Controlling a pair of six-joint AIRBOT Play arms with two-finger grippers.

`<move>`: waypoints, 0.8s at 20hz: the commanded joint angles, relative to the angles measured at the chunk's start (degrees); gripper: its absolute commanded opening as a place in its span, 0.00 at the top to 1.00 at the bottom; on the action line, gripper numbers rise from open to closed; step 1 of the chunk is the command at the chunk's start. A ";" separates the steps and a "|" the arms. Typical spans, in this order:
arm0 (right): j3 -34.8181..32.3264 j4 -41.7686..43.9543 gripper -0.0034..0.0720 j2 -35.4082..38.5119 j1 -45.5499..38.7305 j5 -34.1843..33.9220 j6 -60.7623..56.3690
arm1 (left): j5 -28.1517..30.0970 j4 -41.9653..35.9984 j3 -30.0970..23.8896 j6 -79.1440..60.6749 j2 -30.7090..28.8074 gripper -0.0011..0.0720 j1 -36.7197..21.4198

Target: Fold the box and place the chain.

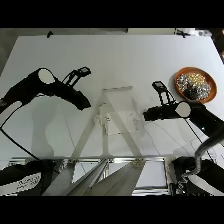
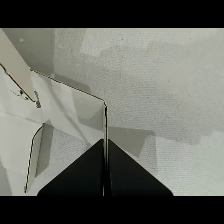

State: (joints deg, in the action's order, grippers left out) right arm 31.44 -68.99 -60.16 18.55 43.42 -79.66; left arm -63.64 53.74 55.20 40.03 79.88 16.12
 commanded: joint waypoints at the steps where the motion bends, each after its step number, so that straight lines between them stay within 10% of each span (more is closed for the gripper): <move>1: -0.02 0.31 0.95 -0.11 0.07 0.09 0.02 | 0.04 -10.43 -0.37 -14.64 2.38 0.32 0.00; 16: -0.02 0.50 0.95 -0.11 0.07 1.25 0.13 | -4.90 -28.55 -0.37 -31.78 12.81 0.30 0.79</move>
State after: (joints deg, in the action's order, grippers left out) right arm 31.44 -68.58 -60.23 18.55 44.25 -79.50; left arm -66.89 27.62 54.87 9.61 89.21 16.47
